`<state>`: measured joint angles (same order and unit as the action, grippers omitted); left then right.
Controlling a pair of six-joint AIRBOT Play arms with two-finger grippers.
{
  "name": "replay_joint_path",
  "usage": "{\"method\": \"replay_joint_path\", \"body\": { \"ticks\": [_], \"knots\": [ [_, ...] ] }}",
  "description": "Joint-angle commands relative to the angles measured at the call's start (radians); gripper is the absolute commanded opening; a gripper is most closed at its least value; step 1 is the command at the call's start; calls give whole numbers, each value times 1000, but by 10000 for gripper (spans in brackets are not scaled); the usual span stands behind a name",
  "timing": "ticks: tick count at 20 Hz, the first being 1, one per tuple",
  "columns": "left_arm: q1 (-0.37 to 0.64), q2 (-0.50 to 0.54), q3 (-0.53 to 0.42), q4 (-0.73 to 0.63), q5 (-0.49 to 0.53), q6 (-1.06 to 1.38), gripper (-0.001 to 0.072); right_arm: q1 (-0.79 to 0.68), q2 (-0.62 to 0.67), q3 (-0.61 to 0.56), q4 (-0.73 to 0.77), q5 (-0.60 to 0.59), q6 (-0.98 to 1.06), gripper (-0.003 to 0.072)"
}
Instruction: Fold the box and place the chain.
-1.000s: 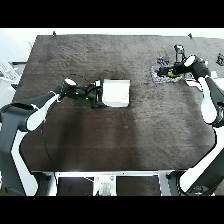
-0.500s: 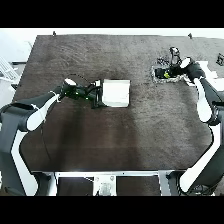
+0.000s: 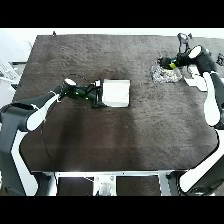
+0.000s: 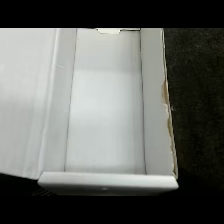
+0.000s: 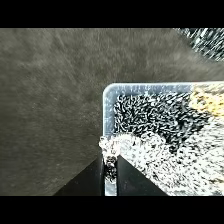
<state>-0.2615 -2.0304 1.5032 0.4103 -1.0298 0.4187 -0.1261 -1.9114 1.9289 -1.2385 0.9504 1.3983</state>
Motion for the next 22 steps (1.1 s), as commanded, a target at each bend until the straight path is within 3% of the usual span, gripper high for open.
{"method": "replay_joint_path", "body": {
  "ticks": [1,13,16,22],
  "knots": [
    [0,1,0,0,0,0,240,0,87,3,-19,40,8,19],
    [0,1,0,0,0,0,240,90,497,3,-63,46,-15,18],
    [0,1,0,0,0,0,240,120,554,3,-63,56,-23,18],
    [0,1,0,0,0,0,240,198,586,2,-63,196,-23,19]
  ]
}}
